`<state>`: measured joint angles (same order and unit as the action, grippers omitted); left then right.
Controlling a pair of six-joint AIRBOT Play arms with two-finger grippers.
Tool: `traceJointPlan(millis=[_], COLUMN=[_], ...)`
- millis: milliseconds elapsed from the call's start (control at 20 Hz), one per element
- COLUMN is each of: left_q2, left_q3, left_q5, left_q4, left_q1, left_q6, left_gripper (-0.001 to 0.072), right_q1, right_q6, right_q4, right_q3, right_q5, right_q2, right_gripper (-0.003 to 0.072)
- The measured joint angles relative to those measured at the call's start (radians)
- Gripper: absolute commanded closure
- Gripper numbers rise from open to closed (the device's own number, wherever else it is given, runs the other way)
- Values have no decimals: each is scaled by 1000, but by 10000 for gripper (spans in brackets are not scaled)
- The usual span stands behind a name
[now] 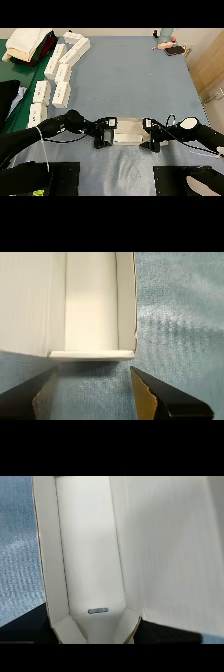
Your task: Fold the box.
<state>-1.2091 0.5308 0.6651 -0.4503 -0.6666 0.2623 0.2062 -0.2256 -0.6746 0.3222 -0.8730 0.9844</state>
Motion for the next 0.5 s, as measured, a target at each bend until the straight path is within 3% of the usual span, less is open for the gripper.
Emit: traceJointPlan(millis=[500], left_q2=[-37], left_q3=[17], left_q5=[-89], left_q4=[64], left_q1=[-72], left_q6=[0], left_gripper=[13], right_q1=[0], right_q6=[0], right_q4=[0], right_q3=[0], right_q5=[0], right_q2=[0], right_gripper=[180])
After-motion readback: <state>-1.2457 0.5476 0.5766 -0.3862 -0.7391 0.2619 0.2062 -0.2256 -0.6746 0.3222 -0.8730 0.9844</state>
